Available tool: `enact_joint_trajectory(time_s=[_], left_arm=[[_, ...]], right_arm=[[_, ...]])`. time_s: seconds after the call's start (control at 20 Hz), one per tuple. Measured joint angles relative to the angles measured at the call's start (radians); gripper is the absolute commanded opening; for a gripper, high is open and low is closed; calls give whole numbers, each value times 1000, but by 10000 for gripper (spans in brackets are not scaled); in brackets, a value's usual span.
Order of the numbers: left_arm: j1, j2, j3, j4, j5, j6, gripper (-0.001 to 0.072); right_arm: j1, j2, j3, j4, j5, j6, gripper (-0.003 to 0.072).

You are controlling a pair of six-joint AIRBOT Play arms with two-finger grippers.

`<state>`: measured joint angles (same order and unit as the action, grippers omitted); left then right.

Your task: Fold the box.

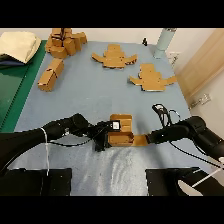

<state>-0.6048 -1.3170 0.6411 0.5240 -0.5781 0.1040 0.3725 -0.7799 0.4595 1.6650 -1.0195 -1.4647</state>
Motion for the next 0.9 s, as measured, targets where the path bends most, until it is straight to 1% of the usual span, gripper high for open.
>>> enact_joint_trajectory(time_s=[0.1, 0.2, 0.45, 0.5, 0.55, 0.6, 0.65, 0.7, 0.8, 0.85, 0.9], left_arm=[[0, 0, 0, 0, 0, 0, 525], [0, 0, 0, 0, 0, 0, 525], [0, 0, 0, 0, 0, 0, 525], [0, 0, 0, 0, 0, 0, 525], [0, 0, 0, 0, 0, 0, 525], [0, 0, 0, 0, 0, 0, 525], [0, 0, 0, 0, 0, 0, 525], [0, 0, 0, 0, 0, 0, 525], [0, 0, 0, 0, 0, 0, 525], [0, 0, 0, 0, 0, 0, 525], [0, 0, 0, 0, 0, 0, 525]], right_arm=[[-5, -28, -5, 121, 34, -60, 3], [-7, -38, -5, 191, 50, -95, 3], [-9, -5, -6, 273, 63, -132, 9], [-9, 8, -6, 285, 64, -135, 40], [-9, 20, -6, 294, 64, -137, 98], [-9, 33, -6, 303, 66, -139, 187], [-9, 44, -6, 311, 67, -140, 290], [-9, 54, -5, 320, 67, -141, 316], [-9, 68, -3, 341, 67, -142, 316], [-9, 72, 0, 351, 66, -143, 375], [-9, 75, 2, 362, 66, -143, 466]])
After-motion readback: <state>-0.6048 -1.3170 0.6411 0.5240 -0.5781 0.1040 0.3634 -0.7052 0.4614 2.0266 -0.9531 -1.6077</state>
